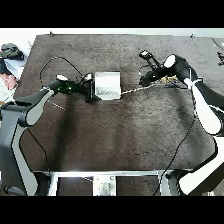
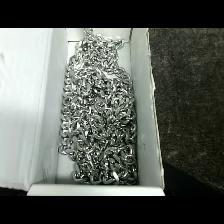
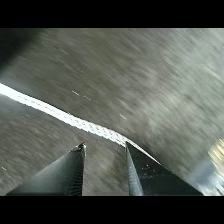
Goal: Fold the box and place the chain.
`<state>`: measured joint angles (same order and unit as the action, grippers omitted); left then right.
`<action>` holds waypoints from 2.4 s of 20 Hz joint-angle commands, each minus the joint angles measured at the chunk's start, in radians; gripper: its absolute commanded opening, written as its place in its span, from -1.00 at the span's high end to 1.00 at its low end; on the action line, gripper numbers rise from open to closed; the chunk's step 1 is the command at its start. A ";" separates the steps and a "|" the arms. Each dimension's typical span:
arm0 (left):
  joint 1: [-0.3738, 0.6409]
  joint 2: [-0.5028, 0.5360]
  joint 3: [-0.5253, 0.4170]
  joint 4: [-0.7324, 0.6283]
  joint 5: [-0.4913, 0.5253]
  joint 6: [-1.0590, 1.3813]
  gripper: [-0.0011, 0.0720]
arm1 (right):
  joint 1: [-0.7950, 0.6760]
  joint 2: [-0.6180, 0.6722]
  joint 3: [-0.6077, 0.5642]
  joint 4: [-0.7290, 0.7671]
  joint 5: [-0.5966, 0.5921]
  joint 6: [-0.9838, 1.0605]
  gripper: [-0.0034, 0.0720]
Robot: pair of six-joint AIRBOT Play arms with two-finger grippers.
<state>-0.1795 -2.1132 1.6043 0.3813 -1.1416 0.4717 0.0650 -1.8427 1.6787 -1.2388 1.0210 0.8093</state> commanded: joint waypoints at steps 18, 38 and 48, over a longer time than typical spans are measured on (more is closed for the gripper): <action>0.000 0.000 0.001 0.000 0.000 0.000 -0.32 | -0.120 0.267 -0.610 0.311 -0.587 0.489 0.13; 0.000 0.000 0.001 0.000 0.000 0.000 -0.32 | -0.071 0.083 -0.495 0.537 -0.732 0.470 0.52; 0.000 0.000 0.001 0.000 0.000 0.000 -0.32 | 0.056 0.468 -0.479 0.540 -0.538 0.273 0.87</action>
<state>-0.1795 -2.1132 1.6043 0.3813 -1.1416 0.4717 0.0696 -1.5040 1.1881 -0.7029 0.4385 1.1549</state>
